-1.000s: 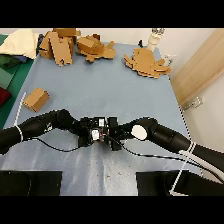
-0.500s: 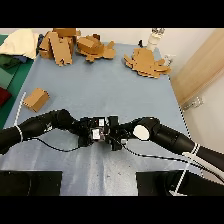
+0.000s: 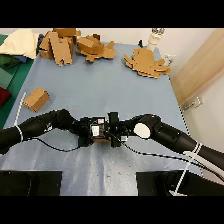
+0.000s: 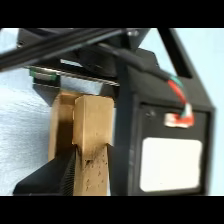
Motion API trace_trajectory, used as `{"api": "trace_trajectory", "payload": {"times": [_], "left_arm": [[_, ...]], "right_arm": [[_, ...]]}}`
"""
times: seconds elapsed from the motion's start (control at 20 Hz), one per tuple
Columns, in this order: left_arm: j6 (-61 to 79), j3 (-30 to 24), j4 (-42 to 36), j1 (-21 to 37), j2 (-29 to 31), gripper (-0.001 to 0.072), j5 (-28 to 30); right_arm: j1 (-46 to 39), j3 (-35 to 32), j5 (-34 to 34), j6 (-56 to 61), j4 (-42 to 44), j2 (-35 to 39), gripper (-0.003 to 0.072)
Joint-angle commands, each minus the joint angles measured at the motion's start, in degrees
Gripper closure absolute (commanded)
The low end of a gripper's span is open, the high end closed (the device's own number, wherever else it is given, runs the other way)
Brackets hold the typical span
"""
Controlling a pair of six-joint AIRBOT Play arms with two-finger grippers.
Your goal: Fold the box.
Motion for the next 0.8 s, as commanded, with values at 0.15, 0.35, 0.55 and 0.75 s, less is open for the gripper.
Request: {"api": "trace_trajectory", "payload": {"times": [0.15,0.35,0.55,0.75], "left_arm": [[0.0,0.0,0.0,0.0,0.0,0.0193,0.0],[0.0,0.0,0.0,0.0,0.0,0.0193,0.0],[0.0,0.0,0.0,0.0,0.0,0.0193,0.0],[0.0,0.0,0.0,0.0,0.0,0.0193,0.0]], "right_arm": [[0.1,0.2,1.0,0.0,0.0,0.0,0.0397],[0.1,0.1,3.2,0.0,0.1,-0.2,0.0399],[0.1,0.0,3.7,0.8,0.3,-0.3,0.046],[0.1,0.0,5.7,1.6,0.3,-1.4,0.0455]]}}
